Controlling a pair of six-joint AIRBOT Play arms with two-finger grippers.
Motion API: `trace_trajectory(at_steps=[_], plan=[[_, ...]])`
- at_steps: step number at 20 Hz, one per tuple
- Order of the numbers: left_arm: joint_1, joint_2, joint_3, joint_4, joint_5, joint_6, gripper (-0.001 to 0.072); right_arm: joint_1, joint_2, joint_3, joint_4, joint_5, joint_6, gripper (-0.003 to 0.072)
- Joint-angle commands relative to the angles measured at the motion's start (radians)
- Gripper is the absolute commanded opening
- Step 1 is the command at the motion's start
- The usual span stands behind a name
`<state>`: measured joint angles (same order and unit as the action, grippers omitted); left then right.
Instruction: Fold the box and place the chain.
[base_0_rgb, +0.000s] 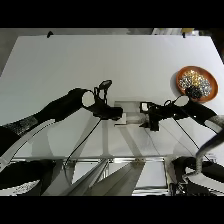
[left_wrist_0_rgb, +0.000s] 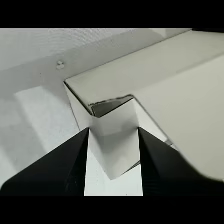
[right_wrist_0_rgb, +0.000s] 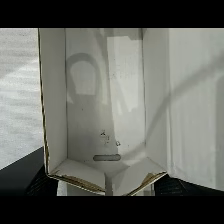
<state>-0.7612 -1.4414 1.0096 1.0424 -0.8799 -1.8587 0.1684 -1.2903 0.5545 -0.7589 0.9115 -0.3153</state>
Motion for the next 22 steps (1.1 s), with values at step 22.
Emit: trace_trajectory(at_steps=[22], plan=[[-0.156,-0.234,0.285,0.396,-0.254,-0.614,0.0267,0.000,0.000,0.000,0.000,0.000,0.000,0.0380]])
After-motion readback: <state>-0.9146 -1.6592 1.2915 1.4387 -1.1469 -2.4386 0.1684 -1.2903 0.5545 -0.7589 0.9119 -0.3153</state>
